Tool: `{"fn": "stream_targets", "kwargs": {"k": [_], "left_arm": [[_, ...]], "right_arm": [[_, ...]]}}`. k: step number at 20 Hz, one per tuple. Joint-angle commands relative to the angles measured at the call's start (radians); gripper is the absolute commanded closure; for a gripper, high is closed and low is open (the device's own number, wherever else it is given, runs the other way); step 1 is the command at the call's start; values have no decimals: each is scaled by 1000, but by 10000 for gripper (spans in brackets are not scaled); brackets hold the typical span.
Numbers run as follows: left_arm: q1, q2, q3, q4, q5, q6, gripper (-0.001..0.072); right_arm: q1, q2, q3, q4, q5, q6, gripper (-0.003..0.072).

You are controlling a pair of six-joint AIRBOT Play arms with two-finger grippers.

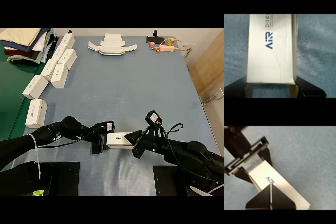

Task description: Fold the box.

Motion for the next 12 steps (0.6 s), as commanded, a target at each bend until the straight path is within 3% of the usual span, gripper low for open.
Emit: {"fn": "stream_targets", "kwargs": {"k": [1,6,9,12], "left_arm": [[0,0,1,2,2,3,351],[61,34,32,31,11,-182,351],[250,114,43,143,11,-361,351],[506,180,54,277,7,-610,351]], "right_arm": [[-3,9,35,-13,13,0,647],[-101,9,66,-13,39,68,647],[-176,13,85,-12,41,82,647],[-201,15,85,-10,41,89,647]]}}
